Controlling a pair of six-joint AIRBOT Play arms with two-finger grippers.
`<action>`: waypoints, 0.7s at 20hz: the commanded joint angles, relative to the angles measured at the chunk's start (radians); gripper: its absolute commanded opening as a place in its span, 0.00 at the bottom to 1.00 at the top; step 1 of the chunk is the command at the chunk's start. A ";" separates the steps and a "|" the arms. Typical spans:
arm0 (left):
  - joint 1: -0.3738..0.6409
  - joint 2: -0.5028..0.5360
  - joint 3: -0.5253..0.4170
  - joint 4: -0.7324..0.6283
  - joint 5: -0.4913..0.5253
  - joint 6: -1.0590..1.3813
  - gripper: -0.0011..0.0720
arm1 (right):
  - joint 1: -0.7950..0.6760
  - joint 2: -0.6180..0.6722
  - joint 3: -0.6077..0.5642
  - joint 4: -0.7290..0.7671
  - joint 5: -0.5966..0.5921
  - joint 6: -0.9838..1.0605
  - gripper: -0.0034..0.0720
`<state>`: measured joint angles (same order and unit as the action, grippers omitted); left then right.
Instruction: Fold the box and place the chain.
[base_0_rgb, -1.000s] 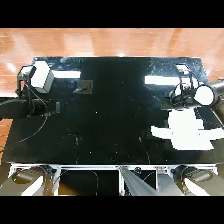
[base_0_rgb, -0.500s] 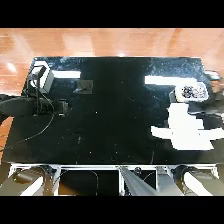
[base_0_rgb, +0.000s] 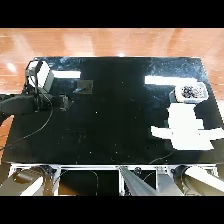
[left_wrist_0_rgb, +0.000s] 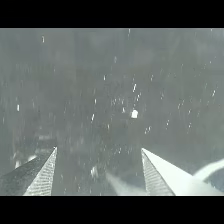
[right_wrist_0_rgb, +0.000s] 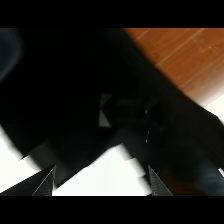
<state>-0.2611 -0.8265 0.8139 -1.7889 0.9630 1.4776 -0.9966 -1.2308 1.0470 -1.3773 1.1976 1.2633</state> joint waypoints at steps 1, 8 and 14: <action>0.000 -0.001 0.000 -0.002 -0.108 -0.011 0.86 | -0.156 -0.140 0.131 0.104 0.079 -0.105 1.00; 0.000 -0.033 0.000 0.003 -0.132 -0.147 0.86 | -0.223 -0.351 0.156 0.237 0.337 -0.267 1.00; 0.000 -0.063 0.000 -0.008 -0.099 -0.155 0.86 | -0.211 -0.453 0.199 0.223 0.451 -0.247 1.00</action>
<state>-0.2611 -0.8803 0.8139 -1.7916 0.8532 1.3422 -1.2076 -1.6474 1.2301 -1.1595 1.5890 1.0088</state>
